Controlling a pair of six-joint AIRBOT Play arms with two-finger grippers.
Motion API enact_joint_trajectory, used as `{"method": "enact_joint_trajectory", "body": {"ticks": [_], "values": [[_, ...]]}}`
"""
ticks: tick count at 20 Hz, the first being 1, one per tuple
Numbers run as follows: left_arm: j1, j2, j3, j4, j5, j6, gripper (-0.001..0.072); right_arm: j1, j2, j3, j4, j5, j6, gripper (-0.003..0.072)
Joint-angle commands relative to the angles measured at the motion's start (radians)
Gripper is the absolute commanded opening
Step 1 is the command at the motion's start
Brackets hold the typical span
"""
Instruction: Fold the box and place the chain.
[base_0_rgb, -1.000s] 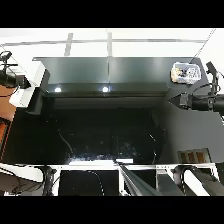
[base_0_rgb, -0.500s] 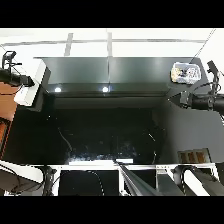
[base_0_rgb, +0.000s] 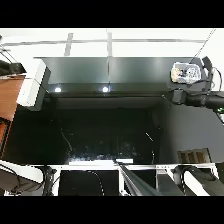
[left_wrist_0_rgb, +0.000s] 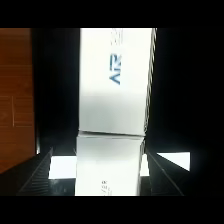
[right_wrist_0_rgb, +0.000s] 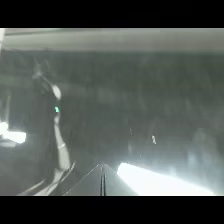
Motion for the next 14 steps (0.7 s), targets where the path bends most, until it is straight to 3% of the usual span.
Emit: {"method": "enact_joint_trajectory", "body": {"ticks": [1, 2, 4, 6, 8, 11, 13, 14], "values": [[-0.006, 0.002, 0.249, 0.011, -0.289, -0.274, 0.0331, 0.188, -0.002, 0.001, 0.007, -0.286, -0.064, 0.0031], [-0.009, 0.02, 0.266, -0.031, -0.357, -0.281, 0.0034, 0.245, -0.002, 0.001, -0.012, -0.357, -0.08, 0.0032], [-0.031, 0.116, 0.169, -0.153, -0.373, -0.249, 0.003, 0.322, -0.002, 0.001, -0.105, -0.437, -0.096, 0.0031], [-0.092, 0.296, -0.063, -0.187, -0.245, -0.183, 0.003, 0.344, -0.003, 0.0, -0.249, -0.426, -0.095, 0.0031], [-0.176, 0.549, -0.412, -0.2, 0.006, -0.126, 0.003, 0.338, -0.003, -0.024, -0.372, -0.403, -0.044, 0.0031], [-0.314, 0.893, -0.93, -0.189, 0.346, -0.03, 0.003, 0.289, -0.014, -0.127, -0.459, -0.471, 0.127, 0.0031], [-0.36, 1.058, -1.179, -0.189, 0.478, -0.025, 0.0031, 0.239, -0.017, -0.177, -0.455, -0.473, 0.18, 0.0031], [-0.36, 1.114, -1.253, -0.19, 0.501, -0.027, 0.0031, 0.227, -0.017, -0.177, -0.452, -0.449, 0.181, 0.0032]]}}
